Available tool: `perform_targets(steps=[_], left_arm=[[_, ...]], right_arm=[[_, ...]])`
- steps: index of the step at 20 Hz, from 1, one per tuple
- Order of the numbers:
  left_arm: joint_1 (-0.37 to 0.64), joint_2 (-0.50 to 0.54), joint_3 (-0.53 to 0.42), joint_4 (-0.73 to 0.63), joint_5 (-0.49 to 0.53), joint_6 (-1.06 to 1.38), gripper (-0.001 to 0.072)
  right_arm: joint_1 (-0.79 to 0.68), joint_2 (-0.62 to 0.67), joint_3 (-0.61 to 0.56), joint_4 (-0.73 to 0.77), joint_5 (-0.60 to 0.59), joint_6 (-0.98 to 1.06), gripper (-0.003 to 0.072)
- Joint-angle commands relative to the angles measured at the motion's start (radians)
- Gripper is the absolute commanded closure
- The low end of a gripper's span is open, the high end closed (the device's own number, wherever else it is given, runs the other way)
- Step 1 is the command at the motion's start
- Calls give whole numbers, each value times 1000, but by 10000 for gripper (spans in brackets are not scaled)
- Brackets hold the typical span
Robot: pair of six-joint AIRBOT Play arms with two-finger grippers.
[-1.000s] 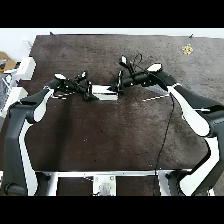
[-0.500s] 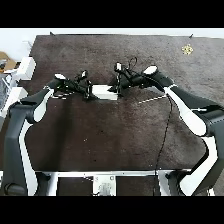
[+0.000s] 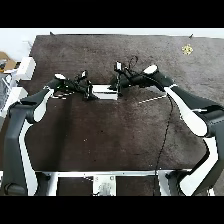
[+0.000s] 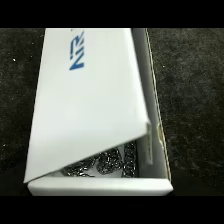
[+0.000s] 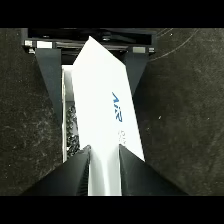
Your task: Fold the box and place the chain.
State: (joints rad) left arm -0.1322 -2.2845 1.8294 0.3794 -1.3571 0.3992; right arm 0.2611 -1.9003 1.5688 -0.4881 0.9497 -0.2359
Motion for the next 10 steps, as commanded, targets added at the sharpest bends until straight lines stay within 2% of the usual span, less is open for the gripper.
perform_targets(steps=[1,10], left_arm=[[1,0,1,2,-4,0,366],[1,0,1,2,-4,0,367]], right_arm=[[-1,-9,-2,-18,12,12,481],[-3,-9,-27,-96,68,61,481]])
